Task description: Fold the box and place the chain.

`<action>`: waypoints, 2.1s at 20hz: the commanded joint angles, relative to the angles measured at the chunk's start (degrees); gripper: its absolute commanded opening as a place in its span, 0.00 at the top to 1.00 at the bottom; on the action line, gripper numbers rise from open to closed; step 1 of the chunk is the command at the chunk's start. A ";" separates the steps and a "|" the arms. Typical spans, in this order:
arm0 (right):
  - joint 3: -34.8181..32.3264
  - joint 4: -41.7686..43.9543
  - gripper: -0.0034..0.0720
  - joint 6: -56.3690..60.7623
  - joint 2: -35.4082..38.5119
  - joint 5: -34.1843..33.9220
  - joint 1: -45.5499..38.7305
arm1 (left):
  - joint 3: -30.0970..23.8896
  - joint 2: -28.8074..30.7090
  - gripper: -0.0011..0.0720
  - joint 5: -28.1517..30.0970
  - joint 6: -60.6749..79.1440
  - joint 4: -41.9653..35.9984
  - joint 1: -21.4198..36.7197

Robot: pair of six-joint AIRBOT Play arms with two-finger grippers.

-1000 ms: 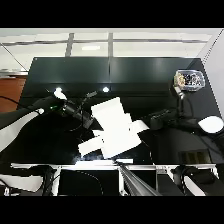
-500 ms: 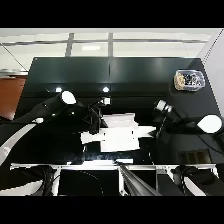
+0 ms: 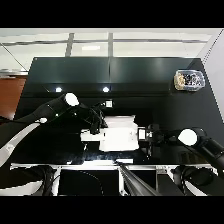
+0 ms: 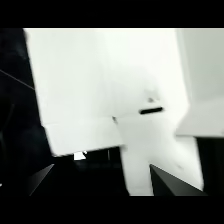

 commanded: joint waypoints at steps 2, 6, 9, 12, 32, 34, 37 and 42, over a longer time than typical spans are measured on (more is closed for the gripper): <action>-0.50 2.51 0.01 -4.74 -3.65 -4.76 5.09 | 0.07 -0.09 0.94 0.20 0.11 0.09 -0.04; -0.50 3.19 0.01 -4.87 -5.42 -9.73 7.48 | 0.07 -0.11 0.94 0.20 0.11 0.09 -0.04; -0.50 4.17 0.01 -4.87 -7.43 -9.94 7.56 | 0.07 -0.17 0.94 0.20 0.11 0.09 -0.04; -0.50 7.04 0.02 -4.87 -8.00 -11.69 7.67 | 0.07 -0.20 0.94 0.20 0.11 0.09 -0.04; 5.81 9.68 0.02 1.51 -5.46 -13.03 1.55 | 0.07 -0.20 0.95 0.44 0.15 0.52 -0.15; 5.81 9.99 0.02 1.51 -5.46 -13.22 1.11 | 0.07 -0.20 0.95 0.42 0.13 2.58 -0.66; 5.79 10.01 0.02 1.49 -5.49 -13.25 -0.24 | 0.09 -0.13 0.95 0.39 0.20 4.92 -1.86; 5.75 10.38 0.02 1.33 -5.97 -11.61 -0.42 | 0.15 0.02 0.95 0.44 0.24 4.72 -2.19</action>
